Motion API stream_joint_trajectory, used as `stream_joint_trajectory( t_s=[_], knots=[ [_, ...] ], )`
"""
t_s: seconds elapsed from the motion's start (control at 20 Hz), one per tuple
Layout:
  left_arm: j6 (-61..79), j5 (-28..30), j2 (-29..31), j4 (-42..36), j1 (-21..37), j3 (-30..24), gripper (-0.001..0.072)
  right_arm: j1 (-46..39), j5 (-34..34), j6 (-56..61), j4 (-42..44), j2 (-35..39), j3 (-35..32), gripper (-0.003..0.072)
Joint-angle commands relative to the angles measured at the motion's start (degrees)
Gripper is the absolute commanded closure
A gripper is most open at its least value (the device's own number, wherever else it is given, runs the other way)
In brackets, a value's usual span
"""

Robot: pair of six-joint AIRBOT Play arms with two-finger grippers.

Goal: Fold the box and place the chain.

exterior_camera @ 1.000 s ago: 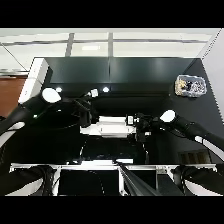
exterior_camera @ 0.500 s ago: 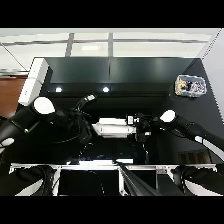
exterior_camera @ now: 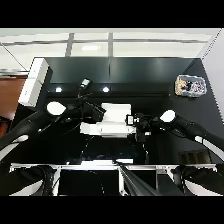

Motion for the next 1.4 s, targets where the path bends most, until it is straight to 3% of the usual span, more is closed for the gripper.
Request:
stream_joint_trajectory(
  t_s=[0.0, 0.25, 0.45, 0.55, 0.65, 0.8, 0.85, 0.9, 0.95, 1.15, 1.35],
  knots=[
    [2.7, -8.7, -7.0, 6.7, -0.1, 3.7, 0.0684, 0.0, 0.0, 0.0, 0.0, 0.0, 0.0, 0.0201],
    [2.7, -11.5, -9.5, 9.1, 0.2, 6.5, 0.0685, 0.0, 0.0, 0.0, 0.0, 0.0, 0.0, 0.0201],
    [-3.5, -22.5, -4.1, 15.4, 3.8, 9.6, 0.0686, 0.0, 0.0, 0.0, 0.0, 0.0, 0.0, 0.0201],
    [-3.5, -24.9, 1.9, 15.4, 6.0, 7.3, 0.0686, 0.0, 0.0, 0.0, 0.0, 0.0, 0.0, 0.0201],
    [-2.0, -22.4, 8.2, 15.3, 8.0, 2.2, 0.0685, 0.0, 0.0, 0.0, 0.0, 0.0, 0.0, 0.0201],
    [10.4, -22.4, 12.3, 12.8, 8.1, -5.4, 0.068, 0.0, 0.0, 0.0, 0.0, 0.0, 0.0, 0.0201],
    [14.2, -22.7, 12.0, 13.6, 7.5, -6.9, 0.0505, 0.0, 0.0, 0.0, 0.0, 0.0, 0.0, 0.0201],
    [17.0, -21.5, 11.6, 15.0, 7.1, -7.8, 0.0149, 0.0, 0.0, 0.0, 0.0, 0.0, 0.0, 0.0201],
    [19.2, -19.1, 11.1, 16.5, 6.6, -8.4, -0.0001, 0.0, 0.0, 0.0, 0.0, 0.0, 0.0, 0.0201],
    [27.9, -8.1, 8.1, 16.7, 3.9, -8.4, 0.0018, 0.0, 0.0, 0.0, 0.0, 0.0, 0.0, 0.0201],
    [28.0, -8.3, 5.0, 16.8, -0.3, -7.7, 0.0021, 0.0, 0.0, 0.0, 0.0, 0.0, 0.0, 0.0201]
  ],
)
